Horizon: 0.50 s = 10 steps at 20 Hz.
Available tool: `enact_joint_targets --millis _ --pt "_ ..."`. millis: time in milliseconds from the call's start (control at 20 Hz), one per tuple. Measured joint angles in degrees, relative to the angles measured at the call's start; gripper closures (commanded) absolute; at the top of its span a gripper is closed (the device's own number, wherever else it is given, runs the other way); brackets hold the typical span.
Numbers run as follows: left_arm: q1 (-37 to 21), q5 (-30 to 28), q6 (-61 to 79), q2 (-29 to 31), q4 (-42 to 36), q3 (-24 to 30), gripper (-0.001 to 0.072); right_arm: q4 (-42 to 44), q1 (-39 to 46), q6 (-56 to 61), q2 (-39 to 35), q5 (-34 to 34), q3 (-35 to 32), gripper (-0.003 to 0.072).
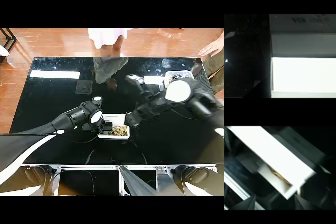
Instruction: Fold the box and place the chain.
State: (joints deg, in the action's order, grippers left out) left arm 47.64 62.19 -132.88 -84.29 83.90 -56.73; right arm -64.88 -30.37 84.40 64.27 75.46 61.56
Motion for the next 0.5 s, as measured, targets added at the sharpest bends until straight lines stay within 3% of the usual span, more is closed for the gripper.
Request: enact_joint_targets --millis 150,200,500 --pt "0.0 0.26 0.0 0.0 0.0 0.0 0.0692 -4.98 6.29 0.0 -5.14 3.48 -0.22 0.0125" --pt "0.0 0.31 0.0 0.0 0.02 0.0 0.0692 -6.82 8.79 0.0 -6.95 4.11 -0.63 -0.0034" --pt "-0.02 0.96 0.07 -0.07 1.51 -0.83 0.0693 -12.13 19.78 -0.44 -12.41 4.63 -8.02 -0.0028"
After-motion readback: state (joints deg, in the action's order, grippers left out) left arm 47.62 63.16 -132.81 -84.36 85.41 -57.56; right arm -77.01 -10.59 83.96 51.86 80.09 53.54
